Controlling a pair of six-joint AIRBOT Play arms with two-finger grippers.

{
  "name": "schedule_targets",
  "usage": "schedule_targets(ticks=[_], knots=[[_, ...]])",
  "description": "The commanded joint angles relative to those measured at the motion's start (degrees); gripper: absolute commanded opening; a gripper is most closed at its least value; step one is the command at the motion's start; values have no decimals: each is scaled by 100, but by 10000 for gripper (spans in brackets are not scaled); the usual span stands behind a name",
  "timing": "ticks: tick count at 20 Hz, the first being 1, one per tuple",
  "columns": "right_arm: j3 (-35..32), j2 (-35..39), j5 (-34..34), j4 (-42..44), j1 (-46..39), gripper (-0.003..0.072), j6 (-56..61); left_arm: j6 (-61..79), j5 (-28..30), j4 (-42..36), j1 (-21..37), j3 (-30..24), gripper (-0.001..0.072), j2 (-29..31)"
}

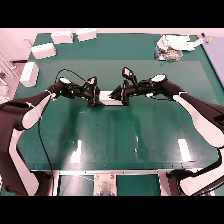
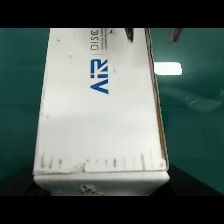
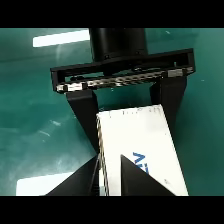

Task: Fold the box and place the chain.

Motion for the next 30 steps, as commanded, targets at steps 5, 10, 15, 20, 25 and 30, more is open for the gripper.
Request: schedule_targets(ticks=[5,10,15,20,25,30], knots=[[-85,-273,-122,-356,15,10,267,0,0,9,4,0,353,2],[-79,-302,-221,-577,35,8,476,0,0,9,4,0,353,2],[-76,498,-221,98,35,8,345,0,0,9,4,0,353,2],[-76,1720,-533,125,-90,8,1093,0,0,9,4,0,353,2],[-286,2310,-560,-236,-525,8,1812,0,-2,7,4,0,353,2],[-837,2420,-577,-236,-782,8,1899,-2,-7,9,4,0,353,2]])
